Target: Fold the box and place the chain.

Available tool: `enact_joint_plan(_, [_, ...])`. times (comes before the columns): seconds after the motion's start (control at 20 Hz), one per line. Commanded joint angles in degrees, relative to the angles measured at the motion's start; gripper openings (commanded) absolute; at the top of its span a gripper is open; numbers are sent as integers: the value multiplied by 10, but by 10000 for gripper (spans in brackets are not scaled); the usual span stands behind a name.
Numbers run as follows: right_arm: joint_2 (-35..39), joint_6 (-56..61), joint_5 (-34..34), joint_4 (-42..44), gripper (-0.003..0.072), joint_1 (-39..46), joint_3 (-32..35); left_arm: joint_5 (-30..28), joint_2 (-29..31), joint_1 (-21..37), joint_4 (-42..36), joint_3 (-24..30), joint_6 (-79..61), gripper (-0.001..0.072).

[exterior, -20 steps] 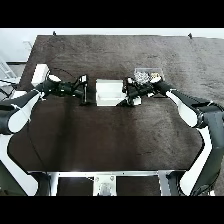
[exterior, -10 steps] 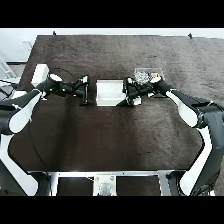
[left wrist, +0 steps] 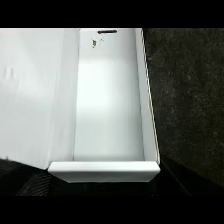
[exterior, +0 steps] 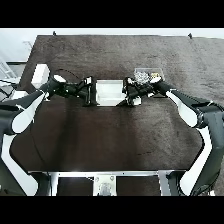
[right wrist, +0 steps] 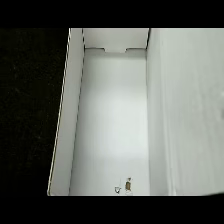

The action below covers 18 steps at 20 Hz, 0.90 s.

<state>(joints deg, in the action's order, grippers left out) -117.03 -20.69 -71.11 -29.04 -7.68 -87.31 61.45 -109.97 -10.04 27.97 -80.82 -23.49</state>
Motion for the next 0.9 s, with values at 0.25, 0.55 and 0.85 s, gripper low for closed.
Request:
enact_joint_plan(0.25, [0,1,1,0,587,0,0,-25,-14,-13,-23,-3,3,714])
enact_joint_plan(0.55, [0,1,1,0,587,0,0,-35,-19,-13,-37,-3,-21,712])
enact_joint_plan(0.85, [0,1,1,0,587,0,0,-35,-19,-13,-38,-3,-25,712])
